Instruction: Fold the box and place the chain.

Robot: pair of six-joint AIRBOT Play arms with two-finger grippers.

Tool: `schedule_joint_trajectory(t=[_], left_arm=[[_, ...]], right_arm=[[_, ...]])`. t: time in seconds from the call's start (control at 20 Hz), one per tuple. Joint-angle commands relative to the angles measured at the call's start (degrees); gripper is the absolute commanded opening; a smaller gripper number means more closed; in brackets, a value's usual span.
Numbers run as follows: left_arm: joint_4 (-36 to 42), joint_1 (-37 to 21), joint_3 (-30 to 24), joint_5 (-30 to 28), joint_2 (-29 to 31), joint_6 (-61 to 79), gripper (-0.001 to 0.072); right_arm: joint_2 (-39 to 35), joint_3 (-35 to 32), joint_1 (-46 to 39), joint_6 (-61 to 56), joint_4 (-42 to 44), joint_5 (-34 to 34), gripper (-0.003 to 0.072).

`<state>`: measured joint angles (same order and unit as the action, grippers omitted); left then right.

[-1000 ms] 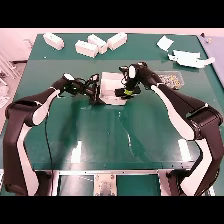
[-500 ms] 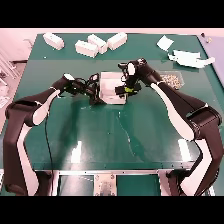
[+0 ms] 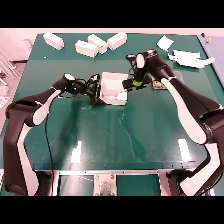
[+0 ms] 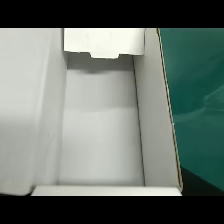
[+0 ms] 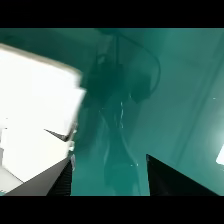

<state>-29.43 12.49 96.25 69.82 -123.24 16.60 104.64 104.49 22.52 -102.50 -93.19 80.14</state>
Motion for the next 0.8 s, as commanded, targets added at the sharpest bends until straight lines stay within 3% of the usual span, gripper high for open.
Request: schedule_joint_trajectory(t=[0.0, 0.2, 0.3, 0.55, 0.75], left_arm=[[0.02, -0.04, 0.0, -0.22, 0.02, -0.04, 0.0592], [0.02, -0.04, 0.0, -0.22, 0.02, -0.04, 0.0592], [0.02, -0.04, 0.0, -0.22, 0.02, -0.04, 0.0592], [0.02, -0.04, 0.0, -0.2, 0.02, -0.04, 0.0592], [0.07, -0.04, 0.0, -0.2, 0.02, -0.04, 0.0592]], right_arm=[[-3.72, 0.02, -0.55, 3.65, 0.52, -0.15, 0.0539], [-5.81, -0.15, -2.69, 3.98, 3.58, -0.42, 0.0538], [-5.68, -2.51, -2.56, 5.55, 10.45, -2.69, 0.0539], [-3.82, -11.26, -1.9, 5.25, 17.03, -7.34, 0.0538], [-2.38, -11.69, -1.88, 5.25, 20.37, -11.15, 0.0537]])
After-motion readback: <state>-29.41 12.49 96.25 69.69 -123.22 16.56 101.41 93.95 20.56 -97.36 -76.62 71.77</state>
